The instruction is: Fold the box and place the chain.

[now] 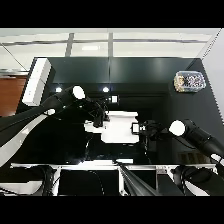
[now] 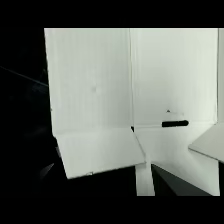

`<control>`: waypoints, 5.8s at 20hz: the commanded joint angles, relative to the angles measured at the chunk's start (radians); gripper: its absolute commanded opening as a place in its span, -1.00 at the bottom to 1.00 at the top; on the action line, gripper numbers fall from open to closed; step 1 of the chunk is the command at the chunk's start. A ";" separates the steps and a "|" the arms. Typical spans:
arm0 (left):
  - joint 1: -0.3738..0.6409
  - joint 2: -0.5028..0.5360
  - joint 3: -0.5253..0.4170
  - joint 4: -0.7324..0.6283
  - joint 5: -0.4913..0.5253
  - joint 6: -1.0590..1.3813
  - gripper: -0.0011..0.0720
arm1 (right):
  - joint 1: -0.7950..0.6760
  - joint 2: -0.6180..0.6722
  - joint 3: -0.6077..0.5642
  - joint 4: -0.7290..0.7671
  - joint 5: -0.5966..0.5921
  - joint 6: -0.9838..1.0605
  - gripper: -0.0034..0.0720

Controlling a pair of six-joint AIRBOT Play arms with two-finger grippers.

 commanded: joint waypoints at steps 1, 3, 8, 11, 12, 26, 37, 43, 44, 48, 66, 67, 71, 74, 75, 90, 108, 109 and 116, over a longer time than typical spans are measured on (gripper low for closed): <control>0.000 0.000 0.000 0.000 0.002 0.000 -0.91 | -0.001 -0.019 0.000 0.184 -0.068 -0.004 0.98; 0.000 0.000 0.000 0.000 0.002 0.000 -0.91 | -0.001 -0.027 0.000 0.271 -0.127 -0.004 0.98; 0.000 0.000 0.000 0.001 0.002 0.000 -0.91 | -0.002 0.001 0.019 0.251 -0.153 -0.004 0.98; 0.000 0.000 0.000 0.000 0.002 0.000 -0.91 | -0.002 0.027 0.032 0.142 -0.174 -0.016 0.98; 0.000 0.000 0.000 0.000 0.002 0.000 -0.91 | -0.002 0.027 0.032 0.121 -0.180 -0.055 0.98; -0.002 0.000 0.000 0.000 0.040 0.000 -0.91 | -0.119 -0.005 0.032 0.385 -0.194 -0.294 0.98; -0.004 0.000 -0.042 -0.035 0.129 0.064 -0.92 | -0.120 -0.105 0.032 0.449 -0.113 -0.452 0.98; -0.004 0.000 -0.042 -0.056 0.125 0.064 -0.91 | -0.120 -0.178 0.032 0.406 -0.093 -0.490 0.98; -0.004 0.000 -0.042 -0.056 0.125 0.064 -0.91 | -0.120 -0.180 0.032 0.397 -0.097 -0.490 0.98; -0.004 0.000 -0.042 -0.057 0.125 0.064 -0.91 | -0.120 -0.192 0.032 0.399 -0.104 -0.486 0.98; -0.004 0.000 -0.042 -0.057 0.125 0.064 -0.91 | -0.119 -0.200 0.035 0.415 -0.139 -0.459 0.98; -0.004 0.000 -0.042 -0.057 0.125 0.064 -0.91 | -0.119 -0.201 0.037 0.415 -0.138 -0.459 0.97; -0.004 0.000 -0.042 -0.057 0.125 0.064 -0.91 | -0.119 -0.212 0.049 0.420 -0.134 -0.456 0.97; -0.004 0.000 -0.042 -0.057 0.126 0.064 -0.91 | -0.117 -0.213 0.049 0.415 -0.134 -0.456 0.97; -0.004 0.000 -0.042 -0.057 0.126 0.064 -0.91 | -0.117 -0.213 0.049 0.415 -0.134 -0.456 0.97; 0.002 0.071 -0.008 0.117 0.034 -0.120 0.98 | -0.117 -0.213 0.049 0.415 -0.134 -0.456 0.21; 0.050 0.228 -0.109 -0.457 0.044 -0.334 -0.91 | -0.117 -0.213 0.049 0.414 -0.134 -0.456 -0.31; 0.041 0.220 -0.109 -0.443 0.138 -0.332 -0.91 | -0.117 -0.213 0.049 0.415 -0.134 -0.456 -0.31; 0.001 0.090 -0.109 -0.270 0.267 -0.343 -0.91 | -0.117 -0.213 0.049 0.414 -0.134 -0.456 -0.31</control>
